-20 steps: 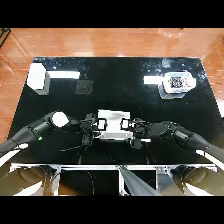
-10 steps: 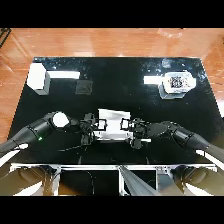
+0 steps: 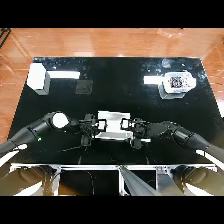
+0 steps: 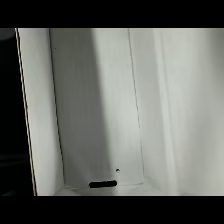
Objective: Fold the box and place the chain.
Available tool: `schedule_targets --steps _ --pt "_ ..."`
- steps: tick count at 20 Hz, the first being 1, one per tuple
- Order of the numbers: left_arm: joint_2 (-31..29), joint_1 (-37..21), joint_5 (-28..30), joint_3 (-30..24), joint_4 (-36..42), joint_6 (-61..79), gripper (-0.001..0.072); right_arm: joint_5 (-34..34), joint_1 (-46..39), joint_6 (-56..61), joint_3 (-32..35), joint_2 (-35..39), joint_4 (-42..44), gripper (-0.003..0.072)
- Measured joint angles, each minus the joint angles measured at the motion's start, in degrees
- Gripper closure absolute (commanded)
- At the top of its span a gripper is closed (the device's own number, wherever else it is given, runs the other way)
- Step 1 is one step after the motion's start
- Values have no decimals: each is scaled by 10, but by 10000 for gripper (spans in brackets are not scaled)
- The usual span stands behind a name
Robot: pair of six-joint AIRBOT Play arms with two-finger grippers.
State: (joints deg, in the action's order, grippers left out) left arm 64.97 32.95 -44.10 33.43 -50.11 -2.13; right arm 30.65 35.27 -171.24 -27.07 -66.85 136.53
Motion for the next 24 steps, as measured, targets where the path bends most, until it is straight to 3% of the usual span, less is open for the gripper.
schedule_targets --steps 6,10,13,18,24 --pt "-70 -50 -19 0 -67 -119 687 0 0 0 0 0 0 554" --pt "-129 -148 -33 0 -83 -266 686 0 0 0 0 0 0 554" --pt "-140 -243 -61 0 -86 -427 687 0 0 0 0 0 -1 554" --pt "-104 -336 -111 -14 -73 -627 686 0 0 0 0 0 -1 554" --pt "3 -324 -143 -35 35 -680 686 0 0 0 0 0 -1 554"
